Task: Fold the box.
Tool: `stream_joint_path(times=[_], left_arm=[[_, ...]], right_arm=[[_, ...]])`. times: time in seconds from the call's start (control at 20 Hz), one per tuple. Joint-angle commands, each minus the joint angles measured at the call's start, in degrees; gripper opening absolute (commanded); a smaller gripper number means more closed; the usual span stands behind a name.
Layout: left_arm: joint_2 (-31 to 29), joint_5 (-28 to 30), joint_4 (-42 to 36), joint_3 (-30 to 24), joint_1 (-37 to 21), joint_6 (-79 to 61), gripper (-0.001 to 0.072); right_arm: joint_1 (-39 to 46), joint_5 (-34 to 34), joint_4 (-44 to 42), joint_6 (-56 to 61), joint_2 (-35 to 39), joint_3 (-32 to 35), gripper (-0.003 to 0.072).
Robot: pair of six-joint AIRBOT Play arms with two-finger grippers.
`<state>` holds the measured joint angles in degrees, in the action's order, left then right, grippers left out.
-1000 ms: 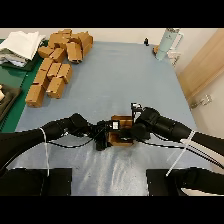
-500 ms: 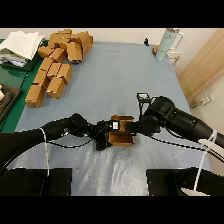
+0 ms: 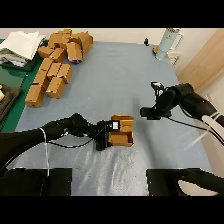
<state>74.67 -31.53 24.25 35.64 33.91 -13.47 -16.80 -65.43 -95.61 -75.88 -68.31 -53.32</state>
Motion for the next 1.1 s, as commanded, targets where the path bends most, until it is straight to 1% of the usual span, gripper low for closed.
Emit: stream_joint_path(times=[0.0,0.05,0.1,0.2,0.4,0.55,0.6,0.7,0.8,0.9,1.05], left_arm=[[0.0,0.0,0.0,0.0,0.0,0.0,0.0320],[0.0,0.0,0.0,0.0,0.0,0.0,0.0320],[0.0,0.0,0.0,0.0,0.0,0.0,0.0320],[0.0,0.0,0.0,0.0,0.0,0.0,0.0320],[0.0,0.0,0.0,0.0,0.0,0.0,0.0320],[0.0,0.0,0.0,0.0,0.0,0.0,0.0321],[0.0,0.1,0.0,0.0,0.0,0.0,0.0320],[0.0,0.0,0.0,0.0,0.0,0.0,0.0320],[0.0,0.0,0.0,0.0,0.0,0.0,0.0320],[0.0,0.0,0.0,0.0,0.0,0.0,0.0320],[0.0,0.0,0.0,0.0,0.0,0.0,0.0320]], right_arm=[[14.0,3.1,-39.2,-33.0,-10.3,-2.0,0.0007],[15.4,-1.1,-45.4,-38.4,-13.7,-3.6,0.0006],[15.5,-5.0,-48.3,-41.8,-16.2,-5.2,0.0005],[14.1,-12.1,-51.2,-47.1,-19.2,-7.5,0.0003],[8.6,-16.4,-49.9,-53.8,-17.8,-6.6,0.0003],[4.2,-14.2,-47.4,-55.7,-11.9,-2.6,0.0003],[2.7,-13.2,-45.3,-55.7,-9.4,-1.1,0.0003],[-1.6,-9.9,-38.2,-55.4,-3.3,2.7,0.0003],[-5.9,-3.9,-32.1,-54.1,2.7,6.7,0.0003],[-9.8,2.2,-28.6,-54.1,8.0,10.6,0.0003],[-16.1,10.7,-22.8,-54.2,14.2,14.2,0.0004]])
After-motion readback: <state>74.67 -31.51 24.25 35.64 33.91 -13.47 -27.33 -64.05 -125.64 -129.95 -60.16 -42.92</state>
